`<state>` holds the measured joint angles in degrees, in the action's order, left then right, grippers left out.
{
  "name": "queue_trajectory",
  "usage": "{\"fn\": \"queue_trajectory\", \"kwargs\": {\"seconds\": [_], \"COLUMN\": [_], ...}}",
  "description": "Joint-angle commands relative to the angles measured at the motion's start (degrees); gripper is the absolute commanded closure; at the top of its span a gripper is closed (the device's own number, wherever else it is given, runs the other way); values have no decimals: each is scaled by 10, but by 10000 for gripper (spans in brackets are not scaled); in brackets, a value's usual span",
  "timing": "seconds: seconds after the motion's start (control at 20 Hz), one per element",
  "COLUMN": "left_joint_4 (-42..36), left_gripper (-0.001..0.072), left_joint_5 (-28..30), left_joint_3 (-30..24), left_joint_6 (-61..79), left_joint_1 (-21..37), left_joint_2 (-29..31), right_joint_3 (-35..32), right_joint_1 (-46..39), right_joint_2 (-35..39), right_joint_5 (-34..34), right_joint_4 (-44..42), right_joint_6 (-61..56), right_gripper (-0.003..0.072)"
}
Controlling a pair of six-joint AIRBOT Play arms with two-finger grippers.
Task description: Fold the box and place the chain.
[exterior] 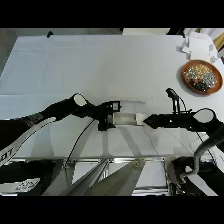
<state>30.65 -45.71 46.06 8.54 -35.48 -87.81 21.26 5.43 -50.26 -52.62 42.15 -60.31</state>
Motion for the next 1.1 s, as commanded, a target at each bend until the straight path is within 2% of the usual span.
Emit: {"fn": "queue_trajectory", "kwargs": {"seconds": [0.0, 0.05, 0.1, 0.35, 0.4, 0.45, 0.5, 0.7, 0.85, 1.05], "left_joint_4": [0, 0, 0, 0, 0, 0, 0, 0, 0, 0], "left_gripper": [318, 318, 318, 318, 318, 318, 318, 318, 318, 318], "left_joint_5": [0, 0, 0, 0, 0, 0, 0, 0, 0, 0], "left_joint_3": [0, 0, 0, 0, 0, 0, 0, 0, 0, 0], "left_joint_6": [0, 0, 0, 0, 0, 0, 0, 0, 0, 0], "left_joint_1": [0, 0, 0, 0, 0, 0, 0, 0, 0, 0], "left_joint_2": [0, 0, 0, 0, 0, 0, 0, 0, 0, 0], "right_joint_3": [34, 49, 64, 103, 108, 114, 118, 124, 135, 161], "right_joint_1": [51, 70, 89, 178, 191, 204, 216, 245, 252, 261], "right_joint_2": [-3, -9, -16, -65, -77, -86, -92, -98, -106, -125], "right_joint_5": [25, 27, 28, 43, 43, 48, 54, 52, 49, 14], "right_joint_4": [83, 112, 140, 247, 268, 294, 315, 333, 378, 424], "right_joint_6": [-71, -108, -146, -275, -297, -335, -368, -403, -451, -491], "right_gripper": [325, 249, 206, 206, 189, 113, 103, 104, 104, 118]}}
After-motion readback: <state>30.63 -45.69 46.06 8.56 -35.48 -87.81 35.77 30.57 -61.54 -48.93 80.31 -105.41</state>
